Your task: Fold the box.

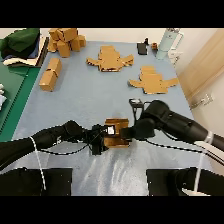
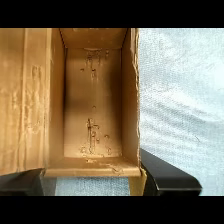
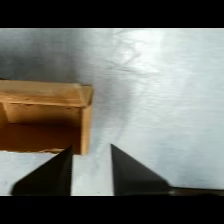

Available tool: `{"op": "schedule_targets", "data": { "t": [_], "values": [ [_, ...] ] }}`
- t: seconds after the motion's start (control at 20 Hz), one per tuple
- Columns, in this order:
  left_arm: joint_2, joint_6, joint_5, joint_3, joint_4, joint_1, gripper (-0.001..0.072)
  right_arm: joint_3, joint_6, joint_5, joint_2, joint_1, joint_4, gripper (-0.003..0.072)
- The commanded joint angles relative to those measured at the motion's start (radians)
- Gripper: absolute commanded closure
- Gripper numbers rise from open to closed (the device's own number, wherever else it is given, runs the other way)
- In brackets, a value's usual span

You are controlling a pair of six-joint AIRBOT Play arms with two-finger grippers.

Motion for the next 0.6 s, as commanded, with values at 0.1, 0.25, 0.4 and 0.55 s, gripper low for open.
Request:
{"op": "schedule_targets", "data": {
  "t": [0.1,0.25,0.4,0.55],
  "values": [
    [0.000,0.000,0.000,0.000,0.000,0.000,0.0224,0.001,-0.092,-0.096,0.050,-0.152,-0.210,0.0680],
    [0.000,0.000,0.000,0.000,0.000,0.001,0.0224,0.001,-0.473,0.126,-0.076,-0.406,0.058,0.0681],
    [0.000,0.000,0.000,0.000,0.000,0.001,0.0224,0.029,-1.140,0.150,-0.260,-0.632,0.694,0.0682],
    [0.000,0.000,0.000,0.000,0.000,0.001,0.0224,0.093,-1.427,-0.047,-0.385,-0.718,1.040,0.0682]
  ]
}}
